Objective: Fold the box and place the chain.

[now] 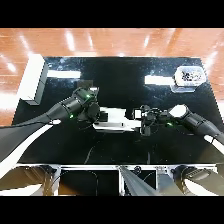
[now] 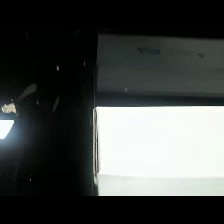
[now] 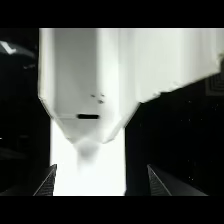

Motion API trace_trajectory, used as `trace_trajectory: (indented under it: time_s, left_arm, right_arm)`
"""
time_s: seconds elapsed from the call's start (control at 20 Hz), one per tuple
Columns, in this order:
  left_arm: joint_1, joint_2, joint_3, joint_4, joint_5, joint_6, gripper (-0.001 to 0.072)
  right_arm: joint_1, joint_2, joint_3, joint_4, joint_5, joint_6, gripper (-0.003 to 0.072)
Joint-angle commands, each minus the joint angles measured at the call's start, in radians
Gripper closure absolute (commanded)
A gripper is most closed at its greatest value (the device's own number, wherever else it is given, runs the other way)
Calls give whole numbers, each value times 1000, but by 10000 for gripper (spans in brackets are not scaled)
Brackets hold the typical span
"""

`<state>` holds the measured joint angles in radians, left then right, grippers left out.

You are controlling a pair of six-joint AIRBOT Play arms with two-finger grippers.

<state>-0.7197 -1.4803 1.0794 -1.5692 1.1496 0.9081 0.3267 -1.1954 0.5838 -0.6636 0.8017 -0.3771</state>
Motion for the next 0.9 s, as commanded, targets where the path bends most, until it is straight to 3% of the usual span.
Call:
trace_trajectory:
  time_s: [0.0, 0.45, 0.55, 0.7, 0.75, 0.8, 0.85]
  left_arm:
    - [2, 0, -1, 16, -31, -15, 690]
    - [0, -6, -3, -4, -33, -12, 690]
    - [0, -7, -3, -6, -32, 3, 690]
    - [0, -7, -3, -7, -32, 3, 690]
    - [0, -7, -3, -8, -33, 3, 690]
    - [0, -7, -3, -10, -33, 3, 690]
    - [0, -8, -3, -11, -33, 3, 690]
  right_arm:
    - [-7, 3, 1, 2, 7, 3, -22]
    - [20, -39, 1, 156, -27, -84, -11]
    - [48, -40, 1, 158, -34, -97, 323]
    - [76, -42, 1, 158, -77, -97, 343]
    - [80, -43, 1, 158, -89, -97, 397]
    - [81, -43, 1, 161, -92, -97, 513]
    - [81, -43, 1, 175, -92, -98, 562]
